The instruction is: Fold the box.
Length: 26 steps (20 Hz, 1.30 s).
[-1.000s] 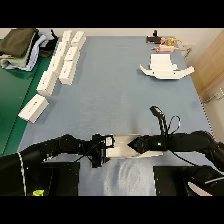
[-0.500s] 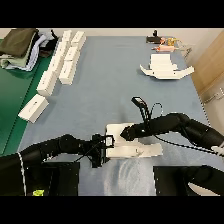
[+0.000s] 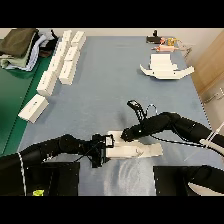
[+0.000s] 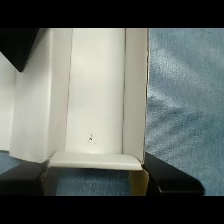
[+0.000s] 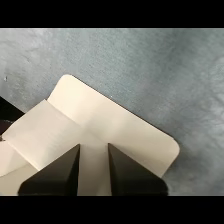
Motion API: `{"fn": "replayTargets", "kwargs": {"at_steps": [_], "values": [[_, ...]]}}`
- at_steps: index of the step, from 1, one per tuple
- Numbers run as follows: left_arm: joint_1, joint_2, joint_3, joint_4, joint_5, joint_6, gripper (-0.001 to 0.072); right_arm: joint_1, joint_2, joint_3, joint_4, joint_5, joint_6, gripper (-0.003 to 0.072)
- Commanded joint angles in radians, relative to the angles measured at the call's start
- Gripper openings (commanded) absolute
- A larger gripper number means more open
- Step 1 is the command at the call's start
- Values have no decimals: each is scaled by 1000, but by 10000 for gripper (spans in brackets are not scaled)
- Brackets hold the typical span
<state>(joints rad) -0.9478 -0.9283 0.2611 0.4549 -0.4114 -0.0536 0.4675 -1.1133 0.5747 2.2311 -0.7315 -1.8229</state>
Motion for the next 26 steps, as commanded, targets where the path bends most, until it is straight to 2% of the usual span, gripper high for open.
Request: {"fn": "replayTargets", "kwargs": {"at_steps": [1,4,7,13,14,15,17,21,24,26], "values": [[0,-1,1,1,1,2,461,0,16,5,-6,-8,-3,260],[0,-1,1,1,1,2,461,-1,104,35,-25,-53,-3,260],[0,-1,1,1,1,2,461,-1,246,47,-81,-126,-24,260],[0,-1,1,1,1,2,461,0,504,9,-181,-415,-270,261],[0,-1,1,1,1,2,461,0,533,-14,-191,-451,-298,270],[0,-1,1,1,1,2,461,0,551,-34,-213,-474,-317,363],[0,-1,1,1,1,2,461,0,570,-71,-305,-487,-336,460],[0,-1,1,1,1,2,461,1,548,-95,-492,-444,-413,468],[0,-1,1,1,1,2,461,3,499,-95,-486,-356,-459,468],[0,-1,1,1,1,2,461,34,454,-95,-468,-350,-524,468]]}}
